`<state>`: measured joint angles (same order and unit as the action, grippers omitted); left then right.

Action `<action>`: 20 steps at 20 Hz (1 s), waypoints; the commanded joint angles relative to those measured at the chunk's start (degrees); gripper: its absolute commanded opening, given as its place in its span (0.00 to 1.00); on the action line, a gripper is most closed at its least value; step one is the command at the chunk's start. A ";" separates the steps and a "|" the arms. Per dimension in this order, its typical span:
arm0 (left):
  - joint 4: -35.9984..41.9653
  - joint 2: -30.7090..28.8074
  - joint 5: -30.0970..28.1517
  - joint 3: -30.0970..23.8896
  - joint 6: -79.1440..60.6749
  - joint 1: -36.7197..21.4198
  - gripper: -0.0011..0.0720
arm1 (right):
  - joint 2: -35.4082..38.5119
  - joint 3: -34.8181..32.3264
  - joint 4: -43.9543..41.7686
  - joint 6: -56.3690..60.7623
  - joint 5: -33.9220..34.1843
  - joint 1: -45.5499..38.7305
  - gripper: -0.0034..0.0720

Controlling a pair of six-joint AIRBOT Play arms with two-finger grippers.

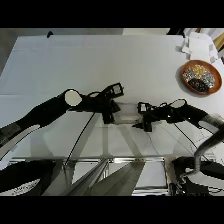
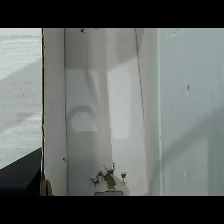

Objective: Fold the box and place the chain.

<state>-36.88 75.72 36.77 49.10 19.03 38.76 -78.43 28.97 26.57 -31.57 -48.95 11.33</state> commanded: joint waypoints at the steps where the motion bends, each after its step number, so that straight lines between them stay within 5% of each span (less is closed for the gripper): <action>1: 0.20 1.99 -9.27 0.04 7.19 0.11 0.02 | 0.00 -0.02 0.02 0.00 -0.02 0.02 0.44; 20: -0.07 2.97 -9.05 0.04 9.62 0.13 0.02 | 0.00 -0.02 0.02 0.00 0.00 0.02 0.44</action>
<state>-36.95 79.15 26.57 49.15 28.91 38.87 -78.43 28.97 26.57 -31.57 -48.95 11.33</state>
